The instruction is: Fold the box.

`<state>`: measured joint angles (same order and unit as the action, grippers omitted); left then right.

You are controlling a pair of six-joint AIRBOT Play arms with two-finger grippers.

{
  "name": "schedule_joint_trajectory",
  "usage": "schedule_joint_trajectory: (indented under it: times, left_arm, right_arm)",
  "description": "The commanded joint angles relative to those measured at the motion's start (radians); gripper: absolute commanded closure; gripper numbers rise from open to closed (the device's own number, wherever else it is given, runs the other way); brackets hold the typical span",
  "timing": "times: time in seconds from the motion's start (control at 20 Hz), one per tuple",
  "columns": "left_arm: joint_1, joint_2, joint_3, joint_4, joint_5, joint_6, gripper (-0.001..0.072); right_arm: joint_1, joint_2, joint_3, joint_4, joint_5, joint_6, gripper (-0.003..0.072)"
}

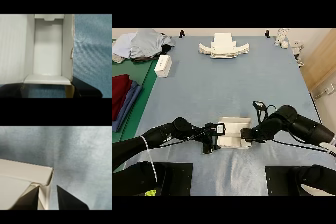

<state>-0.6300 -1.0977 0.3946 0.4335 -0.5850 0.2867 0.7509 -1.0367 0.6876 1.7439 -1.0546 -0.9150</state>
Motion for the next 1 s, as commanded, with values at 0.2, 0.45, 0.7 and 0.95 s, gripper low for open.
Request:
schedule_joint_trajectory:
  times: [0.2, 0.45, 0.7, 0.95]
  left_arm:
    - [0.000, 0.000, 0.001, 0.000, 0.000, 0.000, 0.0189]
    - [0.000, 0.000, 0.001, 0.000, 0.000, 0.000, 0.0189]
    - [0.000, 0.000, 0.001, 0.000, 0.000, 0.000, 0.0189]
    - [0.000, 0.000, 0.001, 0.000, 0.000, 0.000, 0.0189]
  right_arm:
    - [0.138, -0.188, 0.175, -0.177, -0.149, 0.297, 0.0345]
    - [0.138, -0.217, 0.175, -0.177, -0.168, 0.332, 0.0346]
    - [0.138, -0.222, 0.175, -0.177, -0.186, 0.339, 0.0430]
    - [0.140, -0.223, 0.175, -0.177, -0.185, 0.333, 0.0685]
